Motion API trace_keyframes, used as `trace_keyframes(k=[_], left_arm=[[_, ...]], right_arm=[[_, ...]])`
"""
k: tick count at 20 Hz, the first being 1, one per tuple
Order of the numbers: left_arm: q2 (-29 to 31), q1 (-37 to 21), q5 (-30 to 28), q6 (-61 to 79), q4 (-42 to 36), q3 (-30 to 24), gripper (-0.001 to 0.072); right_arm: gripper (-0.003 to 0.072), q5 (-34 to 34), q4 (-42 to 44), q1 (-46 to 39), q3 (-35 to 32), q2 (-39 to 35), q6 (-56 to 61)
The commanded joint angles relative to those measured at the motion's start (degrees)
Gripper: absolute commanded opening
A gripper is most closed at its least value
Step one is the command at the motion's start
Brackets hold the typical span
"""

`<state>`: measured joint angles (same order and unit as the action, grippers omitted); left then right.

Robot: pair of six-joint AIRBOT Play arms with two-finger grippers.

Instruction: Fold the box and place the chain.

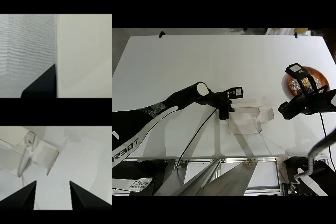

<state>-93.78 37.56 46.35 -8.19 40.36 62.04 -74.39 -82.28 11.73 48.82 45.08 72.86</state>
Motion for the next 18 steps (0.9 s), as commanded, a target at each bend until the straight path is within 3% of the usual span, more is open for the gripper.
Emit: trace_keyframes(k=[1,10,14,16,17,18], left_arm=[[0.0,0.0,-0.1,-0.2,0.5,0.0,0.0009],[0.0,0.0,0.4,-0.2,0.5,0.0,0.0011],[0.0,0.0,0.4,-0.2,0.5,0.0,0.0011],[0.0,0.0,0.4,-0.2,0.5,0.0,0.0011],[0.0,0.0,0.4,-0.2,0.5,0.0,0.0011],[0.0,0.0,0.4,-0.2,0.5,0.0,0.0011]], right_arm=[[0.0462,0.0,0.0,0.1,0.0,0.0,0.0],[0.0459,-0.4,1.2,0.1,0.0,0.0,-3.0],[0.0325,-0.2,16.9,0.9,-3.1,0.5,-19.3],[0.0202,-1.3,19.3,3.8,-6.3,0.9,-26.4],[0.0070,-2.1,17.9,5.5,-7.6,0.9,-28.0],[0.0012,-2.7,16.0,7.3,-8.7,0.9,-28.2]])
